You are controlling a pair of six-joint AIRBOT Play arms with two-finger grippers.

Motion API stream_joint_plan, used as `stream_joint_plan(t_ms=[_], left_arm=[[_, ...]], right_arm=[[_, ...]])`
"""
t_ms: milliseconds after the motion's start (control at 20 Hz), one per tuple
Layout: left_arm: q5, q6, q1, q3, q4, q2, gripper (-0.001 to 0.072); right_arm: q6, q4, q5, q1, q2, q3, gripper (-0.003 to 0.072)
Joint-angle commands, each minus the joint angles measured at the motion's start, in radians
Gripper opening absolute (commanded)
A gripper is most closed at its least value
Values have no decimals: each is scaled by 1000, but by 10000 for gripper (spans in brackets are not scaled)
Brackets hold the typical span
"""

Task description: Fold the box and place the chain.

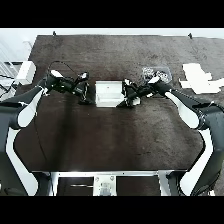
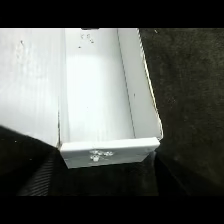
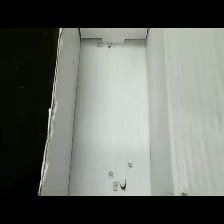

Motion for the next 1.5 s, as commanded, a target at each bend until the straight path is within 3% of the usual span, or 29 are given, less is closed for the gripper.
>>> stream_joint_plan(t_ms=[0,550,1450], left_arm=[[38,0,1,0,-12,-1,720],[78,25,-49,-6,-9,-2,720],[108,61,-50,-7,-48,-58,720]], right_arm=[[0,0,3,0,0,0,589],[0,0,3,0,0,0,589],[0,0,3,0,0,0,589]])
